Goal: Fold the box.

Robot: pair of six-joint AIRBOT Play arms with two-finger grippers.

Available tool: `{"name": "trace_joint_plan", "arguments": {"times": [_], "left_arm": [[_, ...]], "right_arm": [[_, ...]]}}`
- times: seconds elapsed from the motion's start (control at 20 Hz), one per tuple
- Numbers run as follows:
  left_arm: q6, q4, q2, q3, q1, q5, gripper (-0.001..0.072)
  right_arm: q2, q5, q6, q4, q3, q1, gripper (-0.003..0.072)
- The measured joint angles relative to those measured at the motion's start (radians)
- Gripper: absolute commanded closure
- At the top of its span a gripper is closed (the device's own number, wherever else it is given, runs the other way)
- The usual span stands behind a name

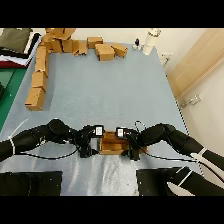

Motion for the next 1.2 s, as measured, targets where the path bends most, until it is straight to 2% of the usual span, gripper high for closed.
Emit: {"name": "trace_joint_plan", "arguments": {"times": [0.6,1.05,1.1,1.15,1.2], "left_arm": [[-0.002,-0.031,-0.025,0.004,-0.032,-0.019,0.0009],[0.004,-0.064,-0.052,0.007,-0.099,0.081,0.0011],[0.005,-0.066,-0.054,0.007,-0.102,0.09,0.0025],[0.005,-0.067,-0.055,0.007,-0.105,0.099,0.0165],[0.005,-0.068,-0.056,0.007,-0.106,0.101,0.0237]], "right_arm": [[0.0,0.0,0.0,0.001,0.0,0.0,0.0189],[0.0,0.0,0.0,0.001,0.0,0.0,0.0189],[0.0,0.0,0.0,0.001,0.0,0.0,0.0189],[0.0,0.0,0.0,0.001,0.0,0.0,0.0189],[0.0,0.003,0.0,0.001,0.0,0.0,0.0189]]}}
